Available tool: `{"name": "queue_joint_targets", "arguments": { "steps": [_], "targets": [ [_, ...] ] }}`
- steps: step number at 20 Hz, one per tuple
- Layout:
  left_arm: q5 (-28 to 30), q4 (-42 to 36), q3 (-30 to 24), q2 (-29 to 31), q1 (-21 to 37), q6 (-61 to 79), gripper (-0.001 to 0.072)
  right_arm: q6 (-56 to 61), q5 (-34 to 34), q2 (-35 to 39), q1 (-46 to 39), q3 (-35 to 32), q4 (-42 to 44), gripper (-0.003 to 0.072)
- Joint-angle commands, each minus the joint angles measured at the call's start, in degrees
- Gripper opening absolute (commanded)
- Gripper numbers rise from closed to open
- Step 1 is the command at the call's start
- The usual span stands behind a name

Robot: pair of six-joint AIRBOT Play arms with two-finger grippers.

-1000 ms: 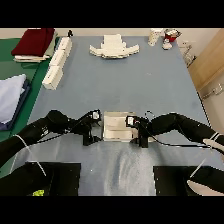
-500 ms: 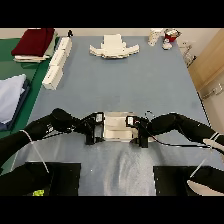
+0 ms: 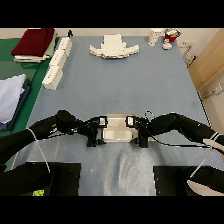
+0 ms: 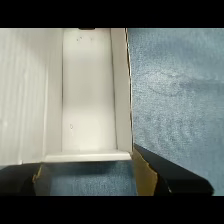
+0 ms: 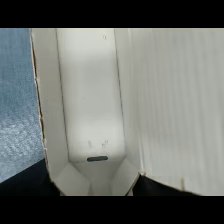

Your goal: Fold the box.

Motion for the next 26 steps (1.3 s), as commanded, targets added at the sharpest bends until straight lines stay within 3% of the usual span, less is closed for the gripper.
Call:
{"name": "queue_joint_targets", "arguments": {
  "steps": [1,4,5,6,8,12,13,14,15,26],
  "targets": [
    [2.1,-1.0,0.0,-0.2,-0.2,-0.8,0.0697,0.1,0.0,0.0,0.0,0.0,0.0,0.0504],
    [2.1,-1.0,0.0,-0.3,-0.2,-0.8,0.0681,0.1,0.0,0.0,0.0,0.0,0.0,0.0505],
    [2.1,-1.0,0.0,-0.3,-0.2,-0.7,0.0523,0.1,0.0,0.0,0.0,0.0,0.0,0.0504],
    [2.1,-0.9,0.0,-0.3,-0.2,-0.7,0.0453,0.1,0.0,0.0,0.0,0.0,0.0,0.0505],
    [2.1,-0.9,0.0,-0.3,-0.2,-0.7,0.0453,0.1,0.0,0.0,0.0,0.0,0.0,0.0504],
    [2.1,-0.9,0.0,-0.3,-0.2,-0.7,0.0454,0.1,0.0,0.0,0.0,0.0,0.0,0.0504],
    [2.1,-0.9,0.0,-0.3,-0.2,-0.8,0.0483,0.1,0.0,0.0,0.0,0.0,0.0,0.0504],
    [2.1,-0.9,0.0,-0.3,-0.2,-0.8,0.0668,0.1,0.0,0.0,0.0,0.0,0.0,0.0504],
    [2.2,-0.8,0.0,-0.3,-0.2,-1.1,0.0698,0.1,0.0,0.0,0.0,0.0,0.0,0.0504],
    [2.1,1.2,0.1,-0.3,-1.0,-2.2,0.0698,0.1,0.0,0.0,0.0,0.0,0.0,0.0504]
  ]
}}
